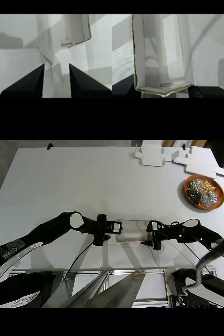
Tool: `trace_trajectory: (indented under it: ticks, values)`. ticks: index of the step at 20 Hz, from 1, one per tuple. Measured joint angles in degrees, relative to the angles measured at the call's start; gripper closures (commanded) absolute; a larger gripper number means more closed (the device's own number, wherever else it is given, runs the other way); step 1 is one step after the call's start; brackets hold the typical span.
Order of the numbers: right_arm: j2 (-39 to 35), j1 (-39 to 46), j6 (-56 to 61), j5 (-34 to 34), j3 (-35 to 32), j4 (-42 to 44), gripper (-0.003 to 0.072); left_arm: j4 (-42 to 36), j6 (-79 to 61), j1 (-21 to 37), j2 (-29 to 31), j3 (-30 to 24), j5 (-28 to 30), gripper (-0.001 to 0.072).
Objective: Fold the box and place the chain.
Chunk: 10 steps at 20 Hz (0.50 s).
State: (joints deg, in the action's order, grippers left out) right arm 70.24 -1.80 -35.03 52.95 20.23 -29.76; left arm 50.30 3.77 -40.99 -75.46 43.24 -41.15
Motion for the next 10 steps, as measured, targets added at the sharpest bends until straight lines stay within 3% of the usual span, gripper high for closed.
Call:
trace_trajectory:
  ticks: [4, 7, 10]
  values:
    - [0.0, 0.0, 0.0, 0.02, 0.0, 0.0, 0.029, -1.62, -1.73, -1.49, -1.49, 0.0, 0.55, 0.0369]
    - [0.0, 0.0, 0.0, 0.0, 0.0, 0.0, 0.029, -3.61, -2.12, -1.86, -2.16, 0.0, 1.05, 0.0456]
    - [0.0, 0.0, 0.0, 0.02, 0.02, 0.0, 0.029, -6.05, -2.32, -1.99, -2.43, 0.0, 1.33, 0.0459]
